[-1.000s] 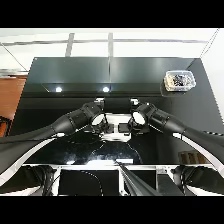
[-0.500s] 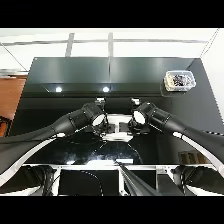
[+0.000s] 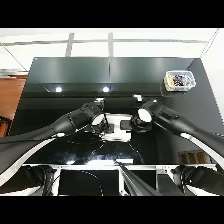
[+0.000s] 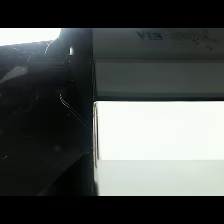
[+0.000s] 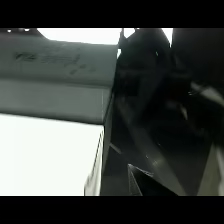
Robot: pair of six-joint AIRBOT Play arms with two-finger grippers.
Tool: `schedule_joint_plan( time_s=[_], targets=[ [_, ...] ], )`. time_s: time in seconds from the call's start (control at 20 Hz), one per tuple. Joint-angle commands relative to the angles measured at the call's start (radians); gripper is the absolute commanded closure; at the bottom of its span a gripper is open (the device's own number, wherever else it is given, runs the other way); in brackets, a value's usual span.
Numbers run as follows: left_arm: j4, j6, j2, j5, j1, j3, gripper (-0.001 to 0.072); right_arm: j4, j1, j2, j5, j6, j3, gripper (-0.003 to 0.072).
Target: Fold the box and place the chain.
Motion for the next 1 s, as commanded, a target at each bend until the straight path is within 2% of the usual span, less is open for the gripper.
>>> schedule_joint_plan(
  time_s=[0.0, 0.15, 0.3, 0.35, 0.45, 0.55, 0.7, 0.75, 0.85, 0.95],
  targets=[
    [-0.002, -0.001, 0.000, 0.002, 0.001, 0.000, 0.0683, -0.089, -0.004, 0.187, 0.091, -0.089, 0.000, 0.0305],
    [-0.002, -0.001, 0.000, 0.002, 0.001, 0.000, 0.0683, -0.365, -0.022, 0.401, 0.207, -0.045, -0.001, 0.0305],
    [-0.002, -0.001, 0.000, 0.003, 0.001, 0.000, 0.0683, -0.694, -0.122, 0.485, 0.271, -0.024, -0.040, 0.0306],
    [-0.002, -0.001, 0.000, 0.005, 0.001, 0.000, 0.0683, -0.766, -0.188, 0.482, 0.237, -0.025, -0.068, 0.0306],
    [0.002, -0.001, 0.000, 0.005, 0.001, 0.000, 0.0683, -0.797, -0.351, 0.480, 0.056, -0.013, -0.147, 0.0307],
    [0.002, -0.001, 0.000, 0.003, 0.001, 0.000, 0.0683, -0.720, -0.532, 0.469, -0.192, 0.147, -0.227, 0.0307],
    [0.002, -0.001, 0.000, 0.003, 0.001, 0.000, 0.0683, -0.458, -0.742, 0.347, -0.440, 0.112, -0.205, 0.0308],
    [0.002, -0.001, 0.000, 0.003, 0.001, 0.000, 0.0683, -0.354, -0.787, 0.277, -0.476, 0.045, -0.161, 0.0308],
    [0.002, -0.001, 0.000, 0.003, 0.001, 0.000, 0.0683, -0.187, -0.837, 0.114, -0.459, -0.092, -0.022, 0.0308],
    [0.002, -0.001, 0.000, 0.003, 0.001, 0.000, 0.0683, -0.109, -0.850, -0.059, -0.343, -0.149, 0.169, 0.0308]
  ],
)
